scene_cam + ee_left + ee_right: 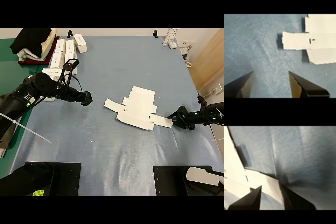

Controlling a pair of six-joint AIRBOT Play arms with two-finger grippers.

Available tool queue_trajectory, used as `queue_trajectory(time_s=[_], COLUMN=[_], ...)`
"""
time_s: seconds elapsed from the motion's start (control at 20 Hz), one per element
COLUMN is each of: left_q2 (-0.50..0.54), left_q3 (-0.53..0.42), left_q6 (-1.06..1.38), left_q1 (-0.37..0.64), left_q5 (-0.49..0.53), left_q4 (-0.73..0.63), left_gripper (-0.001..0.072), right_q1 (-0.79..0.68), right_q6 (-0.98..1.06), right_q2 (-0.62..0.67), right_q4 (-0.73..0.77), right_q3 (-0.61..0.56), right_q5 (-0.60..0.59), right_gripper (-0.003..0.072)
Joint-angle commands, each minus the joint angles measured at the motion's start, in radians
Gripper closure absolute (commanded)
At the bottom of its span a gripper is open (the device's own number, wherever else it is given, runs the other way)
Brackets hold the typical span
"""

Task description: Fold the box.

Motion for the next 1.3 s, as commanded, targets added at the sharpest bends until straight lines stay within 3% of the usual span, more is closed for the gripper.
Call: queue_trajectory(time_s=[0.0,0.2,0.65,0.8,1.05,1.2,1.25], left_q2=[0.000,0.000,0.000,0.000,0.000,0.000,0.000], left_q3=[0.001,0.001,0.001,0.001,0.001,0.001,0.001], left_q6=[0.000,0.000,0.000,0.000,0.000,-0.009,-0.016], left_q1=[0.000,0.000,0.000,0.000,0.000,0.000,0.000], left_q5=[0.000,0.000,0.000,0.000,0.002,0.003,0.002], left_q4=[0.000,0.000,-0.018,-0.018,-0.018,-0.018,-0.018], left_gripper=[0.0020,0.0020,0.0020,0.0020,0.0019,0.0020,0.0021], right_q1=[0.051,0.099,0.231,0.307,0.418,0.431,0.431], right_q6=[-0.010,-0.010,0.016,0.021,0.073,0.077,0.073], right_q2=[-0.001,-0.001,0.042,0.040,0.040,0.040,0.040], right_q4=[0.032,0.067,0.101,0.098,0.094,0.090,0.090], right_q3=[0.000,0.017,0.108,0.095,0.091,0.092,0.092], right_q5=[-0.021,-0.045,-0.060,0.026,0.158,0.153,0.138], right_gripper=[0.0289,0.0333,0.0355,0.0407,0.0422,0.0679,0.0683])
